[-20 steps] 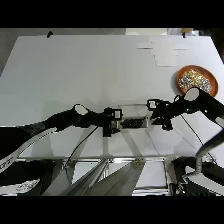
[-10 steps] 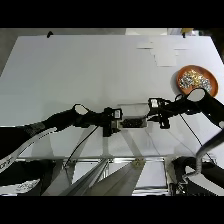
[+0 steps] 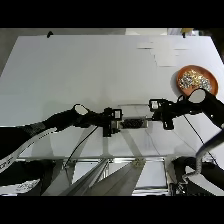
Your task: Fold the box and place the chain.
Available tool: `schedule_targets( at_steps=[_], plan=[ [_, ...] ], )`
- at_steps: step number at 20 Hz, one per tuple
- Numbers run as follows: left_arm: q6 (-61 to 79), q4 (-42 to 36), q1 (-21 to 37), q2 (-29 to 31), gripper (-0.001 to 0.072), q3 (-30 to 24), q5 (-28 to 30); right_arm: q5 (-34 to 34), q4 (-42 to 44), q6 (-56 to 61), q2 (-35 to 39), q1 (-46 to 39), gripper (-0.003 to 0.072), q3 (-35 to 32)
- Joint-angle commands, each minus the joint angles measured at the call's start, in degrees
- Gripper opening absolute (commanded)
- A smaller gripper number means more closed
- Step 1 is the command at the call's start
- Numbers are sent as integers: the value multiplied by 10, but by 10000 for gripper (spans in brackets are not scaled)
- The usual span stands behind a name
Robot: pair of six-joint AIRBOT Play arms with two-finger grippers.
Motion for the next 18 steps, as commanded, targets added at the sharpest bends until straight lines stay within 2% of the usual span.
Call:
schedule_targets(
  at_steps=[1, 5, 7, 10, 15, 18],
  plan=[
    [0, 0, 0, 0, 207, 0, 0, -22, -62, 80, 52, 0, 21, 0],
    [0, 0, 0, 0, 207, 0, 0, -19, -61, 182, 145, 0, 22, 0],
    [0, 0, 0, 0, 207, 0, 1, -12, -35, 252, 178, 0, 21, 0],
    [0, 0, 0, 0, 207, 0, 1, 17, 95, 287, 213, 0, 21, 0],
    [0, 0, 0, 0, 207, 0, 0, 75, 306, 296, 225, 1, 22, 0],
    [0, 0, 0, 0, 207, 0, 0, 88, 370, 302, 224, 1, 22, 0]
  ],
)
